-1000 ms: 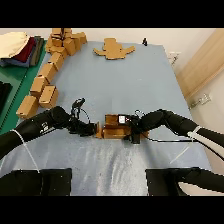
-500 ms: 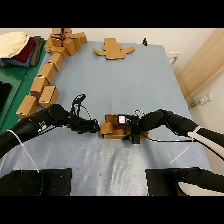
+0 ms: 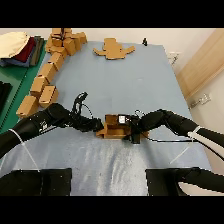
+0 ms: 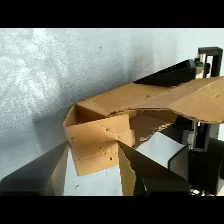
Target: Fold the box.
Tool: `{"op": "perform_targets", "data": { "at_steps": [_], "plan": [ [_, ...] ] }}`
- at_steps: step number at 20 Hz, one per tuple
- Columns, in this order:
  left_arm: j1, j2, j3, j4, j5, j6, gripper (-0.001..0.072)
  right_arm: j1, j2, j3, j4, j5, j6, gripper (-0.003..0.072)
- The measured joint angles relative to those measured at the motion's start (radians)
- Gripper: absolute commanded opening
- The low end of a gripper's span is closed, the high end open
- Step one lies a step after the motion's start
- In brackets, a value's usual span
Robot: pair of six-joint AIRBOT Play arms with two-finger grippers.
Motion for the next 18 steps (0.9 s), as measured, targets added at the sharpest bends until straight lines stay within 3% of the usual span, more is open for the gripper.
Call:
{"op": "perform_targets", "data": {
  "at_steps": [7,12,18],
  "plan": [
    [0.0,-0.038,0.0,-0.08,-0.018,0.048,0.0489,0.0,0.0,0.0,0.0,0.0,0.0,0.0516],
    [0.0,-0.043,0.0,-0.122,0.023,0.056,0.0487,0.0,0.0,0.0,0.0,0.0,0.0,0.0517],
    [-0.046,-0.044,0.008,-0.084,0.058,0.012,0.048,0.0,0.0,0.0,0.0,0.0,0.0,0.0516]
  ]
}}
